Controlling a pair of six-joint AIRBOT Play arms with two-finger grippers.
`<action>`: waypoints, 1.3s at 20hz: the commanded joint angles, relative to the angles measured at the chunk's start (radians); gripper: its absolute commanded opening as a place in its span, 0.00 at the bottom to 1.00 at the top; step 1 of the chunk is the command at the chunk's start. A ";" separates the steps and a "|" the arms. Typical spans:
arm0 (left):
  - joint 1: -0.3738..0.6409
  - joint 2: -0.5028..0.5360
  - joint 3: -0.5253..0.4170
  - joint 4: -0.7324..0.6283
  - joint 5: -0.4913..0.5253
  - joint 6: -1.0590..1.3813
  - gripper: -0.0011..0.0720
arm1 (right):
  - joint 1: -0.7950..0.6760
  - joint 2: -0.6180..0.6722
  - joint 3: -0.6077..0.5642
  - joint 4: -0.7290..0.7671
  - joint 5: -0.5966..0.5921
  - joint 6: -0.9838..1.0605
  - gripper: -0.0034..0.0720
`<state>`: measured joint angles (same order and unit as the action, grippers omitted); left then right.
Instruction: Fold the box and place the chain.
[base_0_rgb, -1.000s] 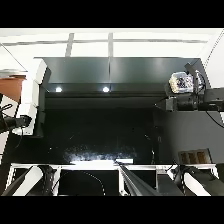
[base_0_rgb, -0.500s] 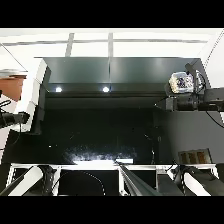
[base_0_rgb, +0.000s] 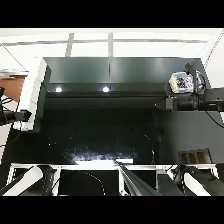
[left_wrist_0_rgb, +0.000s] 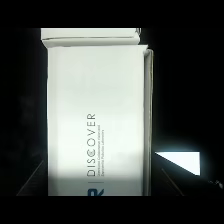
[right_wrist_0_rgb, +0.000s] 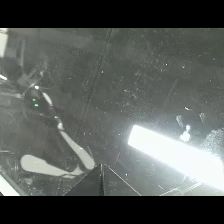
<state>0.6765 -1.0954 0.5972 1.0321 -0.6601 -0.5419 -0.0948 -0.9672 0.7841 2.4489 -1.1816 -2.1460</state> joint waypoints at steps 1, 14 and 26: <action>-0.001 0.028 0.003 0.003 -0.007 -0.016 0.99 | 0.000 0.000 0.001 0.001 -0.004 0.008 0.07; -0.317 0.466 0.024 -0.330 -0.159 -0.089 0.18 | -0.001 0.000 0.029 -0.041 0.078 0.010 0.07; -1.362 0.251 0.221 0.607 -0.164 -1.372 0.05 | -0.001 0.113 0.196 -0.629 0.092 0.343 0.07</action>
